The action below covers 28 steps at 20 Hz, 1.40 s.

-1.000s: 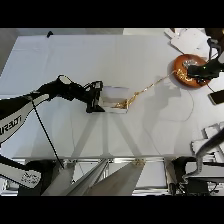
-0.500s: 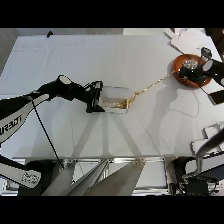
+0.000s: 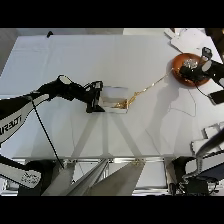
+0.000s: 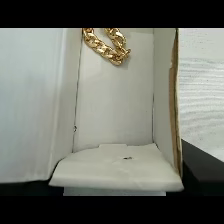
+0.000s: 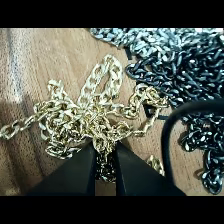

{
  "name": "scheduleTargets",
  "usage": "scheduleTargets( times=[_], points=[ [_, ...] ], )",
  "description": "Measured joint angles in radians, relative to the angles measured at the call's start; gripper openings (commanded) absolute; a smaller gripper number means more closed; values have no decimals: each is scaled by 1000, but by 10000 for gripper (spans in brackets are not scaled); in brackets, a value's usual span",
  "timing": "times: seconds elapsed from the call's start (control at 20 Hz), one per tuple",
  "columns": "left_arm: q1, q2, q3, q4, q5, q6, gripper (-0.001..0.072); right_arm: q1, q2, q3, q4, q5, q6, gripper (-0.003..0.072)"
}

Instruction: Fold the box and place the chain.

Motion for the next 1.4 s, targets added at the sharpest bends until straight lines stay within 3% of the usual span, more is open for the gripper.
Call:
scheduleTargets(
  times=[0.45,0.8,1.1,1.4],
  points=[
    [0,0,0,0,0,0,380,100,197,0,-47,102,-141,12],
    [0,0,0,0,0,0,380,195,347,0,-76,357,-187,11],
    [0,0,0,0,0,0,380,330,414,0,-79,526,-205,11],
    [0,0,0,0,0,0,380,537,429,0,-79,567,-220,12]
  ],
)
